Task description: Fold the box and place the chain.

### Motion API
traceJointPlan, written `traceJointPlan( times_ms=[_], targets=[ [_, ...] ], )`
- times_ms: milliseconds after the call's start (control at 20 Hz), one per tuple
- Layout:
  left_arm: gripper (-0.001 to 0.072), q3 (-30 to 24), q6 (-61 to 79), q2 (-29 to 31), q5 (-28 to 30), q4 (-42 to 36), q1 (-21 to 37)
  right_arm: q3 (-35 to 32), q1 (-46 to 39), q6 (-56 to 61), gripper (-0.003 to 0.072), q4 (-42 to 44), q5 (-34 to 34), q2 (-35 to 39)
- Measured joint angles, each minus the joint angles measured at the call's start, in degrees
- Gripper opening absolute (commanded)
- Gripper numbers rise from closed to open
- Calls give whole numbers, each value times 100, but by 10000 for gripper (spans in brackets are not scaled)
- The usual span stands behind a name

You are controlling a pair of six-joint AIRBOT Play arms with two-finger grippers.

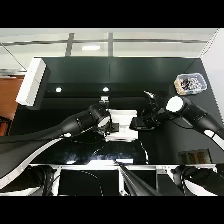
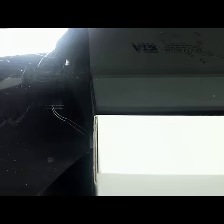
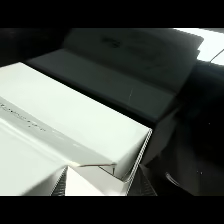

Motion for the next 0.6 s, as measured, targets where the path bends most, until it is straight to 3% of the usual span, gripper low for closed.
traceJointPlan(
  times_ms=[300,600],
  targets=[
    [26,0,-7,0,0,-2,0,254,584,970,492,-938,-105,-2],
    [26,0,-4,0,0,-2,0,295,763,1244,492,-1200,-15,-2]
  ],
)
